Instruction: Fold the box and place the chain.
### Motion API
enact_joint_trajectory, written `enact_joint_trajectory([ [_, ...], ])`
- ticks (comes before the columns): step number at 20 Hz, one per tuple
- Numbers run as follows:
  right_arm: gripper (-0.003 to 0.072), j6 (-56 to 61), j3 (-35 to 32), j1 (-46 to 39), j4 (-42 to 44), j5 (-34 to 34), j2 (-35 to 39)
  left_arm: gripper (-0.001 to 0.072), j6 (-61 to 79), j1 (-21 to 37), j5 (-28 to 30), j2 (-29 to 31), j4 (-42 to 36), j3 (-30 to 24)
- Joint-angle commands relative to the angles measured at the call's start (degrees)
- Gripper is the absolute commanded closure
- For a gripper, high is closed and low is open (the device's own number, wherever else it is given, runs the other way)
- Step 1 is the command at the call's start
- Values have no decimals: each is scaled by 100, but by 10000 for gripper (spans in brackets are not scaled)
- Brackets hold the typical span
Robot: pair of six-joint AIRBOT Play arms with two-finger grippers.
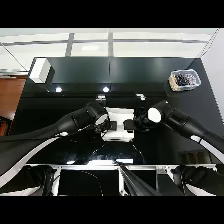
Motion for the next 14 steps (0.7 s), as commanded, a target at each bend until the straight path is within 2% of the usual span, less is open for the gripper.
enact_joint_trajectory([
  [1, 195, 710, 33, 293, -472, 133, -17, 684, -2, -4, 0, -2, 4, 0],
  [6, 195, 785, 334, 446, -514, 422, -275, 683, -2, -4, 2, -2, 2, 0],
  [9, 196, 916, 376, 533, -938, 660, -426, 683, 0, -4, -13, -2, 4, 0],
  [10, 226, 931, 376, 557, -955, 675, -448, 683, 0, -4, -13, -2, 4, 0],
  [11, 312, 940, 376, 560, -940, 610, -450, 683, 0, -4, -11, -2, 4, 0],
  [14, 312, 1141, 376, 562, -968, 439, -468, 683, 0, -4, -15, -2, 2, 0],
])
